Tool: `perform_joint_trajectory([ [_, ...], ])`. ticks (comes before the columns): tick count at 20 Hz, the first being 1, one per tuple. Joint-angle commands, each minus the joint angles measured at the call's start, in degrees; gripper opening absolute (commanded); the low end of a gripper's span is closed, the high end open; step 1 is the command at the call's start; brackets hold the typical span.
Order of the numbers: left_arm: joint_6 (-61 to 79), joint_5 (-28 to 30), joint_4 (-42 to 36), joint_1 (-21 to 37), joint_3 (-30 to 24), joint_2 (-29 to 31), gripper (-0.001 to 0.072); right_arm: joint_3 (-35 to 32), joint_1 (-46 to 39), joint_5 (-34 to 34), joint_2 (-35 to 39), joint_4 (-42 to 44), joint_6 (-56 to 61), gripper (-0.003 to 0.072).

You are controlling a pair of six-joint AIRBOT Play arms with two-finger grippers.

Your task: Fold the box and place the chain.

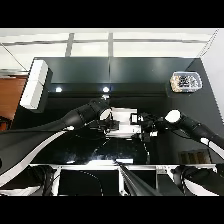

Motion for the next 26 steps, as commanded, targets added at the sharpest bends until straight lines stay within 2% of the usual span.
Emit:
perform_joint_trajectory([
  [1,0.0,0.0,-0.1,0.0,0.1,0.0,0.0055,0.0,0.0,-0.1,0.0,0.0,0.0,0.049],
  [3,0.0,-0.1,-0.1,0.0,0.1,0.0,0.0368,0.0,0.0,-0.1,0.0,0.0,0.0,0.049],
  [4,0.0,-0.2,-0.1,0.0,0.1,0.0,0.041,0.0,0.0,-0.1,0.0,0.0,0.0,0.049],
  [8,0.0,-0.1,0.0,0.1,0.1,0.0,0.0409,0.0,0.0,-0.1,0.0,0.0,0.0,0.049],
  [10,0.0,-0.1,0.0,0.1,0.1,0.0,0.04,0.0,0.0,-0.1,0.0,0.0,0.0,0.049],
  [11,0.0,-0.1,0.0,0.1,0.1,0.0,0.0363,0.0,0.0,-0.1,0.0,0.0,0.0,0.049],
  [12,0.0,-0.1,0.0,0.1,0.1,0.0,0.0275,0.0,0.0,-0.1,0.0,0.0,0.0,0.049],
  [14,0.0,-0.1,0.1,0.1,0.1,0.0,0.0255,0.0,0.0,-0.1,0.0,0.0,0.0,0.049],
  [17,0.0,0.3,0.1,0.2,0.1,0.0,0.0025,0.0,0.0,-0.1,0.0,0.0,0.0,0.049],
  [24,0.0,0.4,0.3,0.3,0.7,0.0,0.0025,0.0,0.0,0.1,0.0,0.0,0.7,0.0491],
  [25,0.0,0.4,0.3,0.3,0.7,0.0,0.0025,0.0,0.0,0.2,0.1,0.0,3.0,0.0534],
  [26,0.0,0.4,0.3,0.3,0.7,0.0,0.0025,0.0,0.0,0.2,0.1,0.0,5.0,0.064],
])
